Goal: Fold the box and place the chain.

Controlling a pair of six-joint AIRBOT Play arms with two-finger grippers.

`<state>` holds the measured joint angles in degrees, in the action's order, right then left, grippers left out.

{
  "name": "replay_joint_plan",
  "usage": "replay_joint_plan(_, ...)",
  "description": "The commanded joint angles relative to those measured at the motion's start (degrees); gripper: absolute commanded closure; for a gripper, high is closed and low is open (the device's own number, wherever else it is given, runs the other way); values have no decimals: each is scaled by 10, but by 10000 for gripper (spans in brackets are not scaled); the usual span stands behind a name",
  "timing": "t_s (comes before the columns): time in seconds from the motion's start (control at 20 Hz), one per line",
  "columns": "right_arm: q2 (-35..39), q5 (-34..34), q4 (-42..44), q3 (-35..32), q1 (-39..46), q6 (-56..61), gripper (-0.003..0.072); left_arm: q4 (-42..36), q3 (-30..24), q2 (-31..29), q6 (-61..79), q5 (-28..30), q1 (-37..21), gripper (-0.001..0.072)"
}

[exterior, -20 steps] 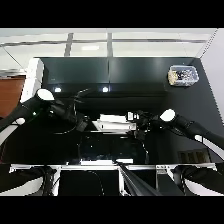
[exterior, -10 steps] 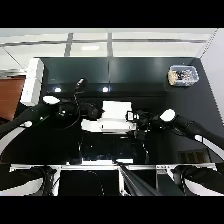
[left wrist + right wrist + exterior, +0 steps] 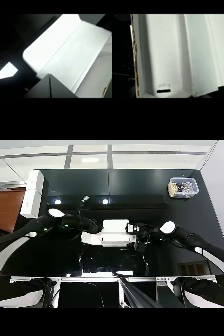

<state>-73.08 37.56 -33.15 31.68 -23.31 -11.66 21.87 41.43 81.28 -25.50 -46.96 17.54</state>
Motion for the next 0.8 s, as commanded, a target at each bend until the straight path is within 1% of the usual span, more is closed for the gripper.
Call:
replay_joint_plan(0.0, 0, -1, 0, 0, 0, 1, 682, 12, 10, -57, -10, -9, -59, 687)
replay_joint_plan(0.1, 0, -1, 0, 0, 0, 1, 682, 45, 8, -121, -10, -47, -95, 687)
replay_joint_plan(0.2, 0, -1, 1, 0, 0, 1, 682, 57, -15, -173, 10, -94, -109, 686)
replay_joint_plan(0.3, 0, -1, 1, 0, 0, 1, 682, 57, -50, -192, 117, -181, -106, 682)
replay_joint_plan(0.35, 0, -1, 0, 0, 0, 1, 682, 77, -66, -190, 163, -213, -106, 682)
replay_joint_plan(0.4, 0, -1, 1, 0, 0, 1, 682, 106, -77, -189, 194, -211, -106, 677)
replay_joint_plan(0.45, 0, -1, 1, 0, 0, 1, 682, 137, -84, -189, 232, -189, -104, 490)
replay_joint_plan(0.5, 0, -1, 1, 0, 0, 1, 682, 151, -88, -188, 285, -160, -103, 149)
replay_joint_plan(0.55, 0, -1, 1, 0, 0, 1, 682, 151, -88, -184, 314, -127, -102, 2)
replay_joint_plan(0.6, 0, -1, 1, 0, 0, 1, 683, 149, -88, -180, 338, -95, -96, 2)
replay_joint_plan(0.65, 0, -1, 1, 0, 0, 1, 682, 149, -88, -173, 365, -75, -85, 2)
replay_joint_plan(0.75, 0, -1, 1, 0, 0, 1, 682, 149, -85, -152, 429, -52, -54, 5)
